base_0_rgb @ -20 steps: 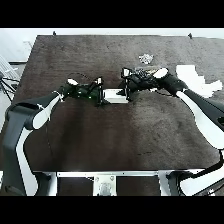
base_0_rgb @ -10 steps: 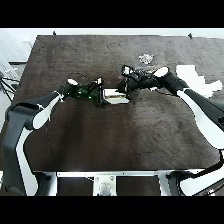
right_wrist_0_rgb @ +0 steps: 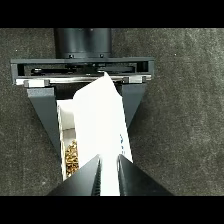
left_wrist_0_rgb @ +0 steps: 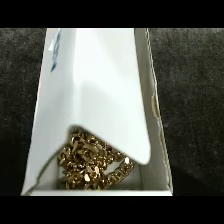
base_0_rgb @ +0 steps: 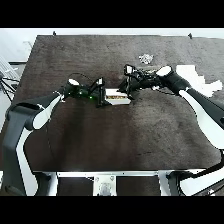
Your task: Fold the box and place the chain.
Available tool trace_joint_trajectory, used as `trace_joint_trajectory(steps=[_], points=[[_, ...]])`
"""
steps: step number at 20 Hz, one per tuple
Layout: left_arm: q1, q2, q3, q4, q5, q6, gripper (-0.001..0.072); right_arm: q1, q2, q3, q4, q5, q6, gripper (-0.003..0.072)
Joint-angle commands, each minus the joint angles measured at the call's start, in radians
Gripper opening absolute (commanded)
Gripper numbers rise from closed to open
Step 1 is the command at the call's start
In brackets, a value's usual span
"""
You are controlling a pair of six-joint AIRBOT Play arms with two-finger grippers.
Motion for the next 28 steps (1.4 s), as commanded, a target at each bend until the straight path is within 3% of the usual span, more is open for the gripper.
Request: trace_joint_trajectory(steps=[1,4,28], points=[[0.002,0.001,0.000,0.000,0.007,-0.002,0.0414,-0.005,0.001,-0.003,-0.009,0.024,0.004,0.0104],[0.002,0.001,0.000,0.000,0.007,-0.002,0.0414,-0.005,0.001,-0.021,-0.010,0.026,0.004,0.0042],[0.002,0.001,0.000,0.000,0.007,-0.002,0.0415,0.035,-0.005,-0.093,-0.008,-0.001,0.011,0.0043]])
